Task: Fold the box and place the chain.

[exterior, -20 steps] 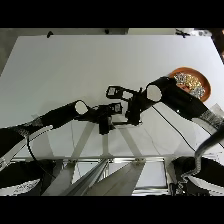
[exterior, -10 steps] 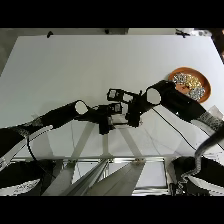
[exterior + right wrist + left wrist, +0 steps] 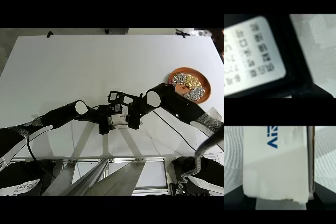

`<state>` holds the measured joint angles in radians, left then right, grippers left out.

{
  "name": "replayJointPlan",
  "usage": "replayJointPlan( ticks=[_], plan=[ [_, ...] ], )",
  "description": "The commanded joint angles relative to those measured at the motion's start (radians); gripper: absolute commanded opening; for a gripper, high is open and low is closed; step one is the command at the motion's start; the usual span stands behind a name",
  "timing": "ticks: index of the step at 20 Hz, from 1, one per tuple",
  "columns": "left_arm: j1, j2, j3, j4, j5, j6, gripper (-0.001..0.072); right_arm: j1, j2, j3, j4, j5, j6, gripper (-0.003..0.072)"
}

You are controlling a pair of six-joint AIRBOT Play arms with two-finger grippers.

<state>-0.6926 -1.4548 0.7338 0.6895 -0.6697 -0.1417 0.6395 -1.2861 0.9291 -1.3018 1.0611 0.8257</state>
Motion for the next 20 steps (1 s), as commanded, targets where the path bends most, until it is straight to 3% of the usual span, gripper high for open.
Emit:
replayJointPlan(
  ticks=[1,7,9,18,20],
  plan=[
    [-0.001,0.0,-0.001,0.0,-0.001,-0.001,0.0135,0.0,-0.001,-0.029,0.007,-0.006,0.008,0.0339],
    [-0.001,0.0,-0.001,0.0,-0.001,-0.001,0.0135,0.0,0.017,-0.029,0.034,-0.05,0.008,0.0345],
    [-0.001,0.0,-0.001,0.0,-0.001,-0.001,0.0135,0.0,0.04,-0.029,0.034,-0.07,0.011,0.0448],
    [-0.001,0.0,-0.001,0.0,-0.001,-0.001,0.0135,0.0,0.092,-0.029,0.034,-0.048,0.016,0.0449],
    [-0.001,0.0,-0.001,0.0,0.0,-0.001,0.0135,0.0,0.144,-0.029,0.031,-0.051,0.056,0.0398]
  ],
)
